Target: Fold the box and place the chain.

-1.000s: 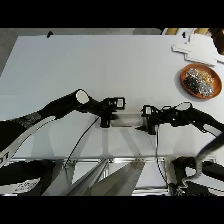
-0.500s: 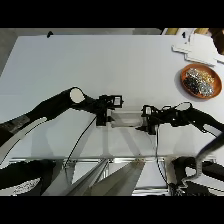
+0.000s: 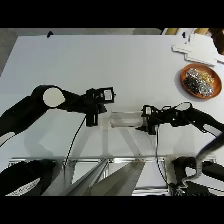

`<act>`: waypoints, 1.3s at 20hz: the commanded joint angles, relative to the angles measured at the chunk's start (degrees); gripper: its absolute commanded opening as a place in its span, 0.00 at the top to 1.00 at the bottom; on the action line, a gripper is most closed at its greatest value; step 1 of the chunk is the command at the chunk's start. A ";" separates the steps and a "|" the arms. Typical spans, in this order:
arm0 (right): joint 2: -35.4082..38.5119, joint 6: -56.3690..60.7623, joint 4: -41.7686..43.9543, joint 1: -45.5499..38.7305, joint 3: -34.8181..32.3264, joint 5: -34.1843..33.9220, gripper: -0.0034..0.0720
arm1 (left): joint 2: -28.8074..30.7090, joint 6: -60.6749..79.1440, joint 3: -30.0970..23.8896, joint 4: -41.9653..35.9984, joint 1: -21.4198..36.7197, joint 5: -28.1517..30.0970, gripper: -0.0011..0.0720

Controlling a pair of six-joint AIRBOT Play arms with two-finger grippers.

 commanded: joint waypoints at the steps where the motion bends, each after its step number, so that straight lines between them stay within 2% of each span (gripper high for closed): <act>1: -0.02 0.00 0.02 0.02 0.02 0.00 0.50 | 0.35 -0.04 0.07 -4.66 -6.27 0.85 0.98; 4: -0.02 0.00 0.02 0.02 0.02 0.00 0.50 | -3.50 0.52 0.09 -10.36 -13.88 21.27 0.98; 5: -0.02 0.00 0.02 0.00 0.02 0.00 0.50 | -4.92 0.26 0.09 -12.94 -14.47 26.14 0.98; 6: -0.02 0.00 0.02 0.02 0.02 0.00 0.50 | -6.60 0.61 0.09 -17.42 -13.46 27.85 0.98; 8: 0.00 0.00 0.00 0.02 0.02 -0.02 0.50 | -10.16 0.66 0.11 -22.40 -9.35 27.85 0.98; 12: 0.00 0.00 0.00 0.02 0.02 0.00 0.50 | -15.43 0.90 0.15 -25.59 -3.56 26.67 0.98; 18: 0.00 0.00 0.00 0.02 0.02 0.00 0.50 | -20.74 3.06 0.22 -25.53 -2.62 23.63 0.98; 21: 0.00 0.00 0.02 0.02 0.02 0.02 0.50 | -19.56 2.99 0.24 -25.11 -2.01 21.90 0.98; 23: 0.00 0.00 0.00 0.02 0.02 0.00 0.50 | -16.92 2.58 0.24 -22.73 -1.33 18.47 0.98; 26: 0.00 0.00 0.00 0.02 0.02 0.00 0.50 | -11.37 -1.38 0.22 -11.10 -0.68 7.41 0.97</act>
